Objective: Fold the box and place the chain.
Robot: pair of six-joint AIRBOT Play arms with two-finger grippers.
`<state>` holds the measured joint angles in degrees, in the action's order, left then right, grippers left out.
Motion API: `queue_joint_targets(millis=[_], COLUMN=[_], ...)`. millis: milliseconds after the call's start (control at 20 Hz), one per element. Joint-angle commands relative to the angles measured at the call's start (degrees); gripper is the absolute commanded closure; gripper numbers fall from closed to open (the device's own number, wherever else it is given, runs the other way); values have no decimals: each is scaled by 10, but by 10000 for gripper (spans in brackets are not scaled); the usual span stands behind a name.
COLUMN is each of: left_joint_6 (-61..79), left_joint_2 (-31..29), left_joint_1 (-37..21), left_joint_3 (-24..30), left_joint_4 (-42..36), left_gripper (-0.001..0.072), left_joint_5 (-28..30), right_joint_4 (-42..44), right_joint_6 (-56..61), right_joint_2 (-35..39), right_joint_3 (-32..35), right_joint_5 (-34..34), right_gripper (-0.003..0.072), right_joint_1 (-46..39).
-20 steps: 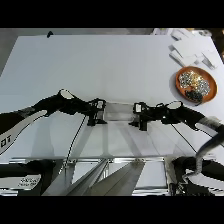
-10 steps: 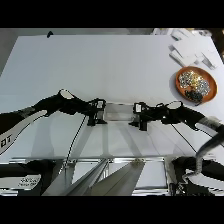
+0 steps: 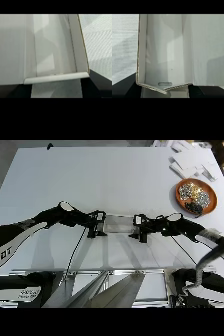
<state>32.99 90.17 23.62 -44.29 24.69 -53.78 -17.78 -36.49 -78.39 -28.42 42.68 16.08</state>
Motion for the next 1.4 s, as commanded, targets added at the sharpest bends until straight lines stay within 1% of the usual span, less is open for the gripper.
queue_joint_targets(millis=[0, 50, 100, 150, 200, 250, 300, 350, 500, 600, 800, 950, 1000, 1050, 1100, 1150, 1200, 1300, 1350], left_joint_6=[0, 0, 0, 0, 0, 0, 0, 0, 0, 0, 0, 0, 0, 0, 0, 0, 0, 0, 0], left_joint_2=[0, 0, 0, 0, 0, 0, 0, 0, 0, 0, 0, 0, 0, 0, 0, 0, 0, 0, 0], left_joint_1=[0, 0, 0, 0, 0, 0, 0, 0, 0, 0, 0, 0, 0, 0, 0, 0, 0, 0, 0], left_joint_3=[0, 0, 0, 0, 0, 0, 0, 0, 0, 0, 0, 0, 0, 0, 0, 0, 0, 0, 0], left_joint_4=[0, 0, 0, 0, 0, 0, 0, 0, 0, 0, 0, 0, 0, 0, 0, 0, 0, 0, 0], left_gripper=[676, 676, 676, 676, 676, 676, 676, 676, 676, 676, 676, 676, 676, 676, 676, 676, 676, 676, 676], left_joint_5=[0, 0, 0, 0, 0, 0, 0, 0, 0, 0, 0, 0, 0, 0, 0, 0, 0, 0, 0], right_joint_4=[3, 0, -10, -23, -31, -31, -32, -32, -76, -136, -274, -333, -343, -345, -341, -330, -317, -256, -201], right_joint_6=[0, 4, 21, 22, 22, 23, 38, 57, 121, 169, 323, 393, 408, 420, 428, 429, 429, 414, 391], right_joint_2=[0, 0, 1, 3, 9, 18, 28, 38, 76, 101, 133, 155, 170, 188, 208, 229, 252, 285, 291], right_joint_3=[0, 0, 0, 0, 0, 0, 0, 0, 0, 0, 0, 0, 0, 0, 0, 0, 0, 0, 0], right_joint_5=[0, -1, -2, -3, -5, -6, -14, -21, -31, -33, -24, -1, 5, 8, 9, 14, 15, 10, 8], right_gripper=[311, 359, 378, 348, 211, 107, 28, -6, -6, -5, 0, 16, 49, 50, 132, 274, 379, 502, 602], right_joint_1=[0, 0, 0, 0, 0, 0, 0, 0, 0, 0, 0, 0, 0, 0, 0, 0, 0, 0, 0])
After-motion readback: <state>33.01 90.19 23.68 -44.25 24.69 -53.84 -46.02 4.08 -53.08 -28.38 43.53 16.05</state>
